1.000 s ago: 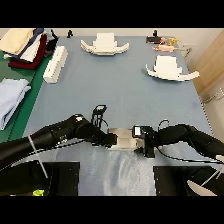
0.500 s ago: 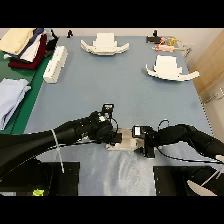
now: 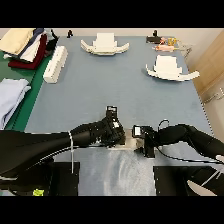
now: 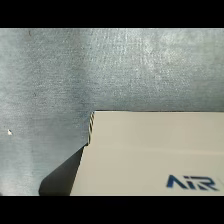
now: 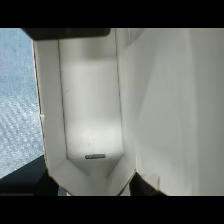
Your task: Fold the box.
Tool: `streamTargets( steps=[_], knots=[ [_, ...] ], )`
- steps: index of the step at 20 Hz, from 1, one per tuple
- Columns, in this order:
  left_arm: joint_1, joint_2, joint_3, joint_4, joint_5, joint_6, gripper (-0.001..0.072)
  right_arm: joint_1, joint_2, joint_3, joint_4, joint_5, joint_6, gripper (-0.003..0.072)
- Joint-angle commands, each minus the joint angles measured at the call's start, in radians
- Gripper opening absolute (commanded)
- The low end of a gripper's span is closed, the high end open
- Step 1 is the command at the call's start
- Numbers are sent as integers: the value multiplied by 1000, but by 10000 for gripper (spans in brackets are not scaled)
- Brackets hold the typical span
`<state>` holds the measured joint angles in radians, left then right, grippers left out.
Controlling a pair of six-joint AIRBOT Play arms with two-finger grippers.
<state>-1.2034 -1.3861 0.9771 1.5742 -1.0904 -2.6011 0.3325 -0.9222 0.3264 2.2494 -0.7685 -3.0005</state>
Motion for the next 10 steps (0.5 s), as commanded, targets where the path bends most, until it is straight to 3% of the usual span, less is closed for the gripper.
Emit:
streamTargets(
  steps=[1,4,5,6,7,10],
  knots=[
    [-6,-9,6,8,3,-44,14,0,1,1,-1,0,-2,511],
    [-6,-8,8,-8,1,-32,19,0,1,1,-1,0,-2,511],
    [-6,-8,13,-27,-5,-9,290,0,1,1,-1,0,-2,511],
    [-6,-8,18,-33,-12,-6,634,0,1,1,-1,0,-2,511],
    [-6,-8,28,-32,-37,-16,681,0,1,1,-1,0,-2,511],
    [-4,-8,76,-17,-134,-16,681,0,1,1,-1,0,-2,511]
  ],
)
